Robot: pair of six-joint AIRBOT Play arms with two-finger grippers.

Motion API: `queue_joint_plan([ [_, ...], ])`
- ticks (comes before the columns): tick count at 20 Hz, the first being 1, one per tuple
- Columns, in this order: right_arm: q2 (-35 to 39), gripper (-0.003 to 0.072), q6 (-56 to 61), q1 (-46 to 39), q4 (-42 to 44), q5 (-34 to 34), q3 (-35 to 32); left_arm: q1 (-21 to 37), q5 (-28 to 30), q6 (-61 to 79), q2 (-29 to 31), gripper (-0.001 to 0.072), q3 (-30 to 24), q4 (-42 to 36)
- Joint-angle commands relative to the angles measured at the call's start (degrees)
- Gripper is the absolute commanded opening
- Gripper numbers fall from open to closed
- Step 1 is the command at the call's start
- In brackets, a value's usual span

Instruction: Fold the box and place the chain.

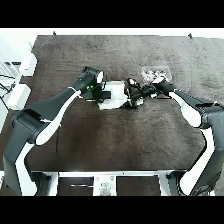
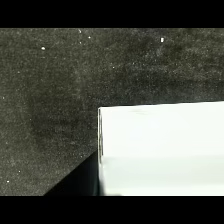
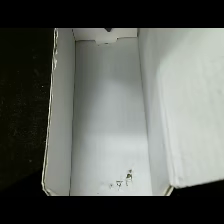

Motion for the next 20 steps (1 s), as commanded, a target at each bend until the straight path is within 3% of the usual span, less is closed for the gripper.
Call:
queue_joint_plan([
  [1,0.0,0.0554,0.0,0.0,0.0,0.0,0.0,0.0,0.9,0.9,0.1,0.0041,0.0,0.1],
  [2,0.0,0.0554,0.0,0.0,0.0,0.0,0.0,0.0,0.9,2.1,0.3,0.0312,0.3,-1.0],
  [3,0.0,0.0554,0.0,0.0,0.0,0.0,0.0,0.0,0.8,3.8,0.4,0.0454,0.9,-1.6],
  [7,0.0,0.0553,0.0,0.0,0.0,0.0,0.0,0.0,-2.0,4.7,0.5,0.0457,3.7,-2.0],
  [9,0.0,0.0554,0.0,0.0,0.0,0.0,0.0,0.0,-3.8,5.1,0.9,0.0551,4.3,-2.1],
  [20,0.0,0.0554,0.0,0.0,0.0,0.0,0.0,0.6,-8.7,13.1,12.8,0.0548,2.0,2.5],
])
